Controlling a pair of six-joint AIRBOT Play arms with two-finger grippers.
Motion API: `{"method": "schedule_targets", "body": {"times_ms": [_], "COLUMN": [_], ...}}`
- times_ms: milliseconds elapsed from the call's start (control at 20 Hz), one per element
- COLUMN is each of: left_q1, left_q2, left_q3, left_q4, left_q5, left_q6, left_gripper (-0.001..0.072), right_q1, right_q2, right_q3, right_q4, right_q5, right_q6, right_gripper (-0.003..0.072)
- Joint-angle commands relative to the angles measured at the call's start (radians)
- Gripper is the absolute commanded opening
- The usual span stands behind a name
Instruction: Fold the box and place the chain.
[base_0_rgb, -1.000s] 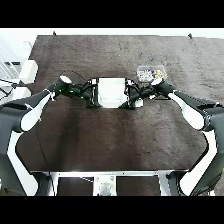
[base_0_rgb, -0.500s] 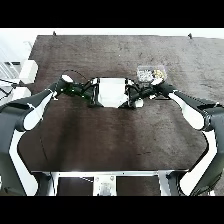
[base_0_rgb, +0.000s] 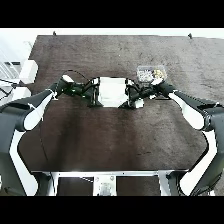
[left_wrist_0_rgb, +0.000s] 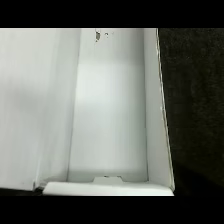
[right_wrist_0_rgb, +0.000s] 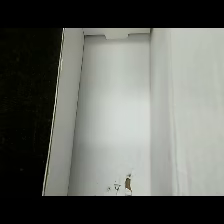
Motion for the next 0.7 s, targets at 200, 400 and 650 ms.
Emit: {"method": "schedule_targets", "body": {"times_ms": [200,400,650], "left_q1": [-0.001,0.000,-0.010], "left_q2": [-0.001,-0.009,-0.011], "left_q3": [0.001,0.010,0.014], "left_q4": [0.006,0.006,0.009], "left_q5": [0.003,-0.003,0.008], "left_q6": [0.028,0.029,0.027], "left_gripper": [0.0703,0.0694,0.0694], "right_q1": [0.001,0.001,0.001], "right_q2": [0.000,0.000,0.000], "right_q3": [0.000,0.000,0.000], "right_q4": [0.000,0.000,0.000], "right_q5": [0.002,0.002,0.002], "right_q6": [0.000,0.000,0.000], "right_gripper": [0.0563,0.0563,0.0562]}}
